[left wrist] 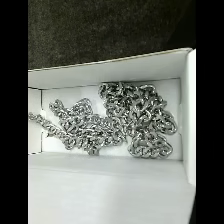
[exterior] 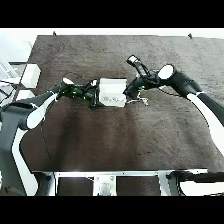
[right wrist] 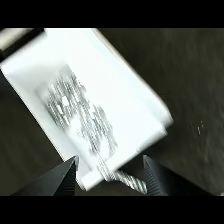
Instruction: Fold the box and place the chain.
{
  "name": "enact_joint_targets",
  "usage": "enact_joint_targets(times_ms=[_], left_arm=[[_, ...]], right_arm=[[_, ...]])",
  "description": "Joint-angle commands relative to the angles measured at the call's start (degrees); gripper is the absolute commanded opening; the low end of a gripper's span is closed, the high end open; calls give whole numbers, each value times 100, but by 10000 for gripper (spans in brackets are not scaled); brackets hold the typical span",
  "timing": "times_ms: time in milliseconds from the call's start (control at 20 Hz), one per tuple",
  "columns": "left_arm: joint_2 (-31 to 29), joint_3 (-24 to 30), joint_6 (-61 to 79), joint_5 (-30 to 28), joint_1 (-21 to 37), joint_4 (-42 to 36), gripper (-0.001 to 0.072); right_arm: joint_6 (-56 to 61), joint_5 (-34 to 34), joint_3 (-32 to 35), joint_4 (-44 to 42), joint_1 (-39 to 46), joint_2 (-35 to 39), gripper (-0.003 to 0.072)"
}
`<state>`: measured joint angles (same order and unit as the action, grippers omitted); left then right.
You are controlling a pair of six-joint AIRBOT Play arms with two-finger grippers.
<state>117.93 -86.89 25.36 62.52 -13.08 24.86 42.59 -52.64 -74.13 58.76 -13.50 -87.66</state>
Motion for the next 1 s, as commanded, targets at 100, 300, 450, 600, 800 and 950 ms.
enact_joint_targets(times_ms=[100, 300, 450, 600, 800, 950], left_arm=[[0, 2, 2, 2, 2, 2, 387], [0, 2, 4, -2, 2, 2, 387], [0, 2, 4, -2, 2, 2, 387], [0, 2, 4, -4, 2, 2, 387], [0, 2, 2, -4, 2, 2, 387], [0, 2, 4, -7, 2, 2, 387]], right_arm=[[-997, -249, 140, 428, 586, -428, 452], [-1464, -160, 98, 846, 649, -866, 448], [-1484, -120, 50, 999, 688, -988, 446], [-1674, -116, 33, 1051, 726, -997, 442], [-1762, -79, 33, 1054, 728, -1014, 415], [-1777, -76, -26, 1054, 730, -1185, 373]])
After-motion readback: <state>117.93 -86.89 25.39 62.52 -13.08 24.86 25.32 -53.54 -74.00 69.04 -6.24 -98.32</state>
